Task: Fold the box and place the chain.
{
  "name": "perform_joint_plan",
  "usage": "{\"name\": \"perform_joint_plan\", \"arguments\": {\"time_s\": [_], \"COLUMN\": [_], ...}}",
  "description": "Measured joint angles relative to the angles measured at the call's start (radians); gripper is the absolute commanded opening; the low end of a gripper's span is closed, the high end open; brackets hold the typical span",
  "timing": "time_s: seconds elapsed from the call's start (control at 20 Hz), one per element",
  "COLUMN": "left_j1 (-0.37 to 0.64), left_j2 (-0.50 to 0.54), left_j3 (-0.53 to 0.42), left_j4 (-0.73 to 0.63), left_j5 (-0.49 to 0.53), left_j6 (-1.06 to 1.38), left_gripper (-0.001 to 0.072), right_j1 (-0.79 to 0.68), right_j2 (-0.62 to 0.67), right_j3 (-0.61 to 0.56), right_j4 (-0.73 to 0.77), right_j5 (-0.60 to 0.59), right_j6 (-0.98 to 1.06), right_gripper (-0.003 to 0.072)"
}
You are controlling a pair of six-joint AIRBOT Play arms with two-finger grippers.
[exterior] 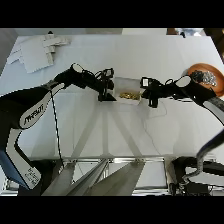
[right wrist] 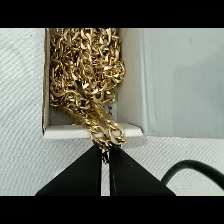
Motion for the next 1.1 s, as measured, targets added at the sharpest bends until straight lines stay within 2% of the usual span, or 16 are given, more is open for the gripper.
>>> {"name": "perform_joint_plan", "arguments": {"time_s": [0.6, 0.85, 0.95, 1.0, 1.1], "left_j1": [-0.001, -0.001, -0.001, -0.001, -0.001], "left_j2": [0.0, 0.0, 0.0, 0.0, 0.0], "left_j3": [0.0, 0.0, 0.0, 0.0, 0.0], "left_j4": [-0.002, -0.002, -0.002, -0.002, -0.001], "left_j5": [0.002, 0.002, 0.001, 0.001, 0.001], "left_j6": [0.0, 0.0, 0.0, 0.0, 0.0], "left_gripper": [0.0011, 0.0011, 0.0011, 0.0011, 0.0011], "right_j1": [0.001, 0.001, 0.001, 0.001, 0.008], "right_j2": [0.132, 0.164, 0.168, 0.169, 0.17], "right_j3": [-0.001, -0.001, -0.001, -0.001, -0.001], "right_j4": [-0.039, -0.014, 0.029, 0.055, 0.096], "right_j5": [0.029, 0.085, 0.102, 0.106, 0.107], "right_j6": [0.001, 0.009, 0.009, 0.009, 0.011], "right_gripper": [0.001, 0.0022, 0.0182, 0.0222, 0.0222]}}
